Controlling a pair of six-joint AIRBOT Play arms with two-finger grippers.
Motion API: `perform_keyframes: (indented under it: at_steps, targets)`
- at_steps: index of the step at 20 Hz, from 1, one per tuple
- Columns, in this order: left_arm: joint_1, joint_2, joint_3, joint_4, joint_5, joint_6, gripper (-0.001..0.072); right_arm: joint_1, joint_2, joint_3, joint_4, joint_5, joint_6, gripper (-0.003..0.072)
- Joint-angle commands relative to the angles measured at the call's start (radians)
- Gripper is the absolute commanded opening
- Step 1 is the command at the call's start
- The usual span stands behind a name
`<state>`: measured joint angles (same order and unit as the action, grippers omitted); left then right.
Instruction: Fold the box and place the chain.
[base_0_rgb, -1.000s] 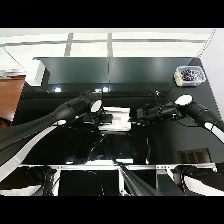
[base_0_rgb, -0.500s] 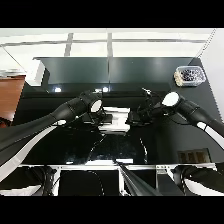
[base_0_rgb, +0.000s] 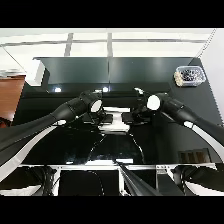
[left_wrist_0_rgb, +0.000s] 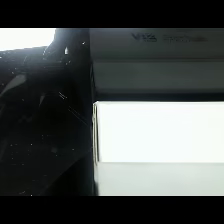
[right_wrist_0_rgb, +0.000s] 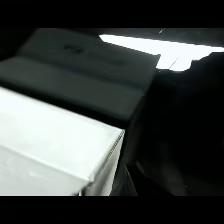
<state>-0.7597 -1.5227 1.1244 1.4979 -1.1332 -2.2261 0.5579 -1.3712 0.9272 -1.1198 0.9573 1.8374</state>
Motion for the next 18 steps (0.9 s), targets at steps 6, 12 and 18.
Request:
perform_keyframes:
  at_steps: [6, 12, 18]
  targets:
    - [0.000, -0.001, 0.001, 0.000, 0.000, 0.000, 0.0029, 0.146, -0.086, 0.106, -0.302, 0.124, 0.410, 0.0298]
    - [0.000, -0.001, 0.001, 0.000, 0.000, 0.000, 0.0029, 0.154, -0.105, 0.106, -0.284, 0.122, 0.422, 0.0013]
    - [0.000, -0.001, 0.001, 0.000, 0.000, 0.000, 0.0029, 0.154, -0.105, 0.106, -0.267, 0.122, 0.425, 0.0135]
